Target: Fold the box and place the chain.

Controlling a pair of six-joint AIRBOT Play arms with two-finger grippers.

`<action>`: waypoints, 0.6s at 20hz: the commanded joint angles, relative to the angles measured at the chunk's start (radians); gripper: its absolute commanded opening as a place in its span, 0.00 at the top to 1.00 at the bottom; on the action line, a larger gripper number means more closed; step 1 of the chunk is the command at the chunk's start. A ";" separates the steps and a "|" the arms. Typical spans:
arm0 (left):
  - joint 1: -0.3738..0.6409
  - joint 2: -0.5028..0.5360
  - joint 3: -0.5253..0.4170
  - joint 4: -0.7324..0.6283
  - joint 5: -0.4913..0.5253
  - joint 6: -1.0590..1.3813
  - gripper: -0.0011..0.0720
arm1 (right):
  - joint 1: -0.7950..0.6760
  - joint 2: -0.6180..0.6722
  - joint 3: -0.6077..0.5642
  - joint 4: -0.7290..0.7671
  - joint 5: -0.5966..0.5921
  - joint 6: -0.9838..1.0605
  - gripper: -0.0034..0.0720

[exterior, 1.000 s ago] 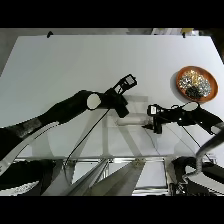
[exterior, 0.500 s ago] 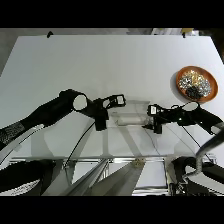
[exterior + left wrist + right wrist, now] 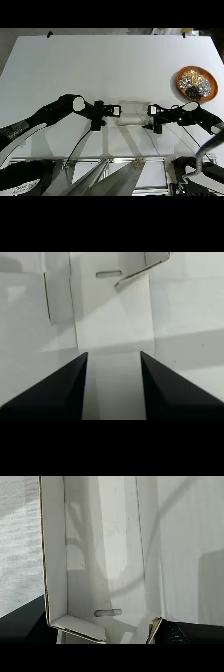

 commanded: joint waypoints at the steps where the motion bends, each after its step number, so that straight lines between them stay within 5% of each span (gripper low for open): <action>1: -0.003 -0.013 -0.003 -0.086 0.073 0.176 0.41 | 0.000 0.000 0.001 0.000 0.000 0.000 0.43; 12: -0.039 -0.035 -0.003 -0.108 0.094 0.202 0.42 | 0.000 0.000 0.001 0.000 0.001 0.000 0.43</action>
